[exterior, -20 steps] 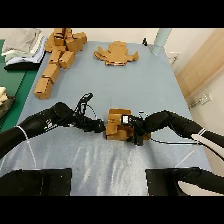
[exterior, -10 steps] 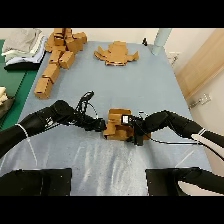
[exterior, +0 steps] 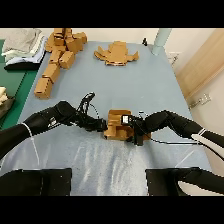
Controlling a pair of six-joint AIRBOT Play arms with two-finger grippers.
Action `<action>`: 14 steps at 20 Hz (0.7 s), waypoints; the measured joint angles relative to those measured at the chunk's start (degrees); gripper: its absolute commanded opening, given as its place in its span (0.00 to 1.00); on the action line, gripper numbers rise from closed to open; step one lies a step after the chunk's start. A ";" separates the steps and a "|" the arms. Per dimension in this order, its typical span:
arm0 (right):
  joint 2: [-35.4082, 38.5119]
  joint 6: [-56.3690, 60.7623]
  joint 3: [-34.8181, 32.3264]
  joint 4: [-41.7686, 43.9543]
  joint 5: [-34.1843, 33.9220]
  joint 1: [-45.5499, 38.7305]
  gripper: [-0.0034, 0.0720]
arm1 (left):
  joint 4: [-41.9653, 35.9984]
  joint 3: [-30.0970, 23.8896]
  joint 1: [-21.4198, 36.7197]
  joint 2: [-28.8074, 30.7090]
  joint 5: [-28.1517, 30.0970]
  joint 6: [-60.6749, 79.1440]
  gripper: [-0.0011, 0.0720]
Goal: Fold the box.
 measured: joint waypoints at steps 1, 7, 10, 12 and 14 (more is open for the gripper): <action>0.00 -0.02 0.00 0.00 0.02 0.00 0.82 | 1.99 0.52 -1.07 -0.02 0.33 -2.34 0.59; 0.00 -0.02 0.00 0.00 0.00 0.00 0.82 | 20.17 6.27 -9.29 -1.11 -0.26 -22.40 0.60; 0.00 -0.02 0.00 0.00 0.00 0.00 0.82 | 26.21 9.88 -12.63 -3.54 -2.08 -29.83 0.60; 0.00 -0.02 0.00 0.00 0.02 0.00 0.82 | 29.53 12.81 -14.71 -5.90 -3.39 -34.14 0.60; 0.00 -0.02 0.00 0.00 0.02 0.00 0.82 | 33.46 15.82 -16.61 -8.52 -5.62 -38.82 0.60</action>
